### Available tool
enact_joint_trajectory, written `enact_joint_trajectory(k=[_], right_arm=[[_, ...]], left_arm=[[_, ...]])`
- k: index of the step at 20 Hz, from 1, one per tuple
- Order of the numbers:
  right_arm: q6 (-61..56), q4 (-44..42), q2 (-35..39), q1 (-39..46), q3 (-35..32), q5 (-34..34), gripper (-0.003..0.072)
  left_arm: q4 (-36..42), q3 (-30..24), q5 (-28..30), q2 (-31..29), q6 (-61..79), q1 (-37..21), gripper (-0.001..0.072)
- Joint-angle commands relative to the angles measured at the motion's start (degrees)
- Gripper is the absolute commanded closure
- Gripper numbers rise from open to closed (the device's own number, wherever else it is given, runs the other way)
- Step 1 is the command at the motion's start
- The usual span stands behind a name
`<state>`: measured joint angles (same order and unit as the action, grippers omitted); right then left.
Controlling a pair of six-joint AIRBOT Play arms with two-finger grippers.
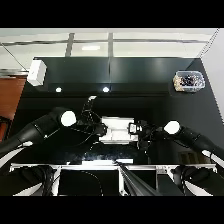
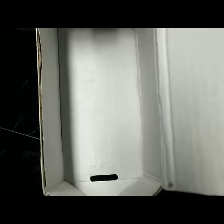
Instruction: Fold the box and place the chain.
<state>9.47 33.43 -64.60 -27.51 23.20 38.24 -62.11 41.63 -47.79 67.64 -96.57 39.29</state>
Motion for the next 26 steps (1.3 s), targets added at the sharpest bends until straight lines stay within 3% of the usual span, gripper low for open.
enact_joint_trajectory(k=[1,3,6,11,16,18,24,25,26], right_arm=[[0.00,0.00,0.02,0.00,-0.02,0.02,0.0618],[0.00,0.00,0.02,0.00,-0.02,0.02,0.0618],[0.00,0.00,0.02,0.00,-0.02,0.02,0.0618],[0.00,0.00,0.02,0.00,-0.02,0.04,0.0618],[0.00,0.00,0.02,0.00,-0.02,0.04,0.0618],[0.00,0.00,0.02,0.00,-0.02,0.04,0.0618],[0.00,0.02,0.02,0.00,-0.02,0.04,0.0618],[0.00,0.00,0.02,0.00,-0.02,0.04,0.0618],[0.00,0.00,0.02,0.00,-0.02,0.04,0.0618]], left_arm=[[-2.14,0.92,-0.28,0.85,-3.13,2.38,0.0267],[-3.80,2.67,-2.14,3.19,-5.92,4.07,0.0267],[-13.05,7.06,-5.07,7.43,-16.79,8.07,0.0267],[-24.94,14.08,-15.13,13.16,-31.52,12.44,0.0267],[-24.17,14.40,-15.06,13.66,-36.74,12.76,0.0268],[-24.20,14.38,-14.93,13.66,-39.08,12.76,0.0307],[-24.17,14.38,-10.91,13.81,-41.72,14.58,0.0310],[-24.22,14.36,-10.91,13.97,-41.72,14.91,0.0333],[-24.22,14.36,-10.97,14.12,-41.72,15.17,0.0451]])
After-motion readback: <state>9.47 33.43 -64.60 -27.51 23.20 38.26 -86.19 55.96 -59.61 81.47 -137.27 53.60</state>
